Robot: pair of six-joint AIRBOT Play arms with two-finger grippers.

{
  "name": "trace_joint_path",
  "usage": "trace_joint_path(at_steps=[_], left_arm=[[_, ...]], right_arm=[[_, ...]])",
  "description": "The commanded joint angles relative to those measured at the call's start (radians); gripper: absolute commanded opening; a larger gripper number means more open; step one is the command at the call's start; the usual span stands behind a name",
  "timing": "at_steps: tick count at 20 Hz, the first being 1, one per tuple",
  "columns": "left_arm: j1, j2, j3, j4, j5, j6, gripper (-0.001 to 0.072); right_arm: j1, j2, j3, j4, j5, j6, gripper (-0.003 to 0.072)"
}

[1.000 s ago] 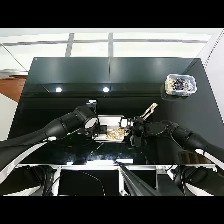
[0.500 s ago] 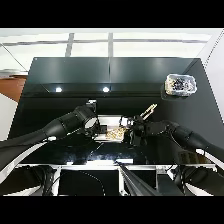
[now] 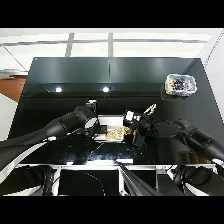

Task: Fold the box and place the chain.

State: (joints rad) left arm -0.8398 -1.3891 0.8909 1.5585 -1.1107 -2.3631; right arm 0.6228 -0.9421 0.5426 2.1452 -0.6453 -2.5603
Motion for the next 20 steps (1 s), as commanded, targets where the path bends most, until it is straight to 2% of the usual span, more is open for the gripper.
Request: trace_joint_path(at_steps=[1,7,12,16,20], left_arm=[[0.001,0.000,0.000,0.000,0.002,-0.001,0.0031],[0.000,0.000,0.000,0.000,0.002,-0.001,0.0031],[0.000,0.000,0.000,0.000,0.003,-0.001,0.0031],[0.000,0.000,0.000,0.000,0.002,-0.001,0.0031],[0.000,0.000,0.000,0.000,0.002,-0.001,0.0031]], right_arm=[[-0.003,0.123,0.069,-0.064,-0.097,0.174,0.0024],[-0.011,0.165,0.364,-0.062,-0.278,0.320,0.0025],[-0.010,0.165,0.591,-0.029,-0.331,0.434,0.0025],[-0.010,0.160,0.620,0.111,-0.295,0.457,0.0024],[-0.010,0.154,0.620,0.147,-0.256,0.459,0.0024]])
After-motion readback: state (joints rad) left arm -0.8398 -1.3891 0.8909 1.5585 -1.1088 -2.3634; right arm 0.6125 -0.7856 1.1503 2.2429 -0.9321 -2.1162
